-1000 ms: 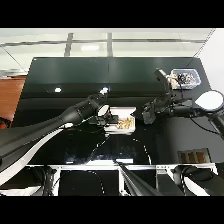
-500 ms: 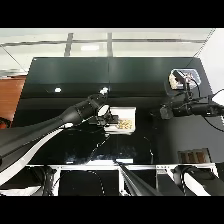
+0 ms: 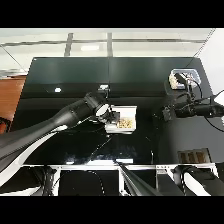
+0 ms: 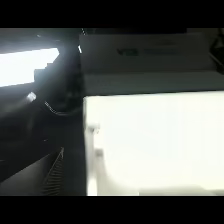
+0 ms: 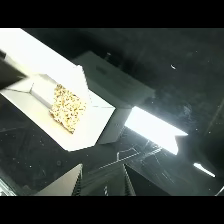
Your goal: Fold the box and place the chain.
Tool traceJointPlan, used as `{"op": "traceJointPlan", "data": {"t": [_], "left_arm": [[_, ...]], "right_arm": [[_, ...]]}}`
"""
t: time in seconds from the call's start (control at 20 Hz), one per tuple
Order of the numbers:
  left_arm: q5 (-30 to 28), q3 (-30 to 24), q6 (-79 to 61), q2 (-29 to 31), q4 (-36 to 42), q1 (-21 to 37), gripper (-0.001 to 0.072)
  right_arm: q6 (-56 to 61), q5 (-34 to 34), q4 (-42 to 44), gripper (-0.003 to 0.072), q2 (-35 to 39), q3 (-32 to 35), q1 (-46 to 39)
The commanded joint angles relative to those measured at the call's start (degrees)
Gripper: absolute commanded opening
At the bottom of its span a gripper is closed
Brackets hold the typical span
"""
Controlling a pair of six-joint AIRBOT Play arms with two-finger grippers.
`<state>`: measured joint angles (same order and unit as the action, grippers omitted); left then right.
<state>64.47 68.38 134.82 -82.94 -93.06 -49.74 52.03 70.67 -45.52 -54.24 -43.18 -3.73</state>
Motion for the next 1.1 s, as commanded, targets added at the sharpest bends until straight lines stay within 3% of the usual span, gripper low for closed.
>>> {"op": "traceJointPlan", "data": {"t": [0.0,0.15,0.25,0.35,0.45,0.5,0.6,0.85,1.05], "left_arm": [[5.95,-2.25,0.2,7.69,-11.26,-1.33,0.0511],[5.95,-13.25,-0.5,17.35,-14.08,3.04,0.0511],[-0.26,-23.54,-1.79,23.47,-9.57,9.79,0.0511],[-11.93,-32.26,-18.32,27.12,9.2,19.17,0.0517],[-16.48,-36.89,-54.31,27.1,34.99,26.21,0.0518],[-15.72,-38.05,-71.47,26.75,43.56,27.69,0.0519],[-14.56,-39.19,-93.31,26.14,49.27,27.93,0.0718],[-16.46,-38.82,-131.25,24.96,49.7,25.73,0.0716],[-12.74,-33.86,-139.6,16.41,52.15,28.83,0.0717]], "right_arm": [[0.02,0.02,-0.66,0.0308,0.04,0.02,-0.07],[0.04,-0.07,-0.63,0.0308,0.04,0.02,-0.07],[0.09,-0.33,-0.5,0.0308,0.04,0.02,-0.07],[0.11,-0.42,-0.11,0.0307,0.04,0.02,-0.07],[0.11,-0.63,0.72,0.0308,0.04,0.02,-0.07],[0.13,-0.81,1.14,0.0308,0.04,0.02,-0.04],[0.63,-1.2,1.6,0.0308,0.04,0.02,-0.04],[1.84,-1.75,1.6,0.0308,0.04,0.02,-0.02],[2.67,-1.75,1.92,0.0308,0.04,0.02,-0.02]]}}
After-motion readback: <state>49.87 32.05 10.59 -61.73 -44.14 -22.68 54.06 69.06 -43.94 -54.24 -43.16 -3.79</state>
